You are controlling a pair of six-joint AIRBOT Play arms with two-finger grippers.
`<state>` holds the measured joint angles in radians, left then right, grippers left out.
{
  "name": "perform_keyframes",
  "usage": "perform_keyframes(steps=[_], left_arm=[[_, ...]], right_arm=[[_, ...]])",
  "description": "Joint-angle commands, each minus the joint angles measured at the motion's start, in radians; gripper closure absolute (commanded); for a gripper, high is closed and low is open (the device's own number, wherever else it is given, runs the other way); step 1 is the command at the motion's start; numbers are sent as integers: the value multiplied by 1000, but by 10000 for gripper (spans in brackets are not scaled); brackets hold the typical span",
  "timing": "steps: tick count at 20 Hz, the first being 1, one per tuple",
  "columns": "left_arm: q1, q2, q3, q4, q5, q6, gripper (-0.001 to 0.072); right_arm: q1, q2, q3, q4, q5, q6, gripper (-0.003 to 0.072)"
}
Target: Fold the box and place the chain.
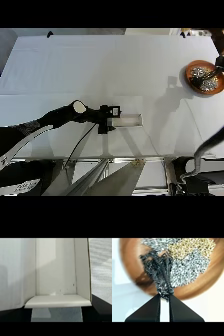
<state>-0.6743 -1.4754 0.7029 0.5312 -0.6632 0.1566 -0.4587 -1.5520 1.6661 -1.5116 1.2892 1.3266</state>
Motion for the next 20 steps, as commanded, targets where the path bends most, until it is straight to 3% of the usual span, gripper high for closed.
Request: perform_keyframes(steps=[1, 7, 20], left_arm=[[0, 1, 0, 0, 0, 0, 697], [0, 1, 0, 1, 0, 0, 697], [0, 1, 0, 0, 0, 0, 697]], right_arm=[[0, 138, 1, 83, 80, -54, 668], [10, 282, 1, 306, 220, -88, 668], [276, 467, -35, 316, 409, -97, 668]])
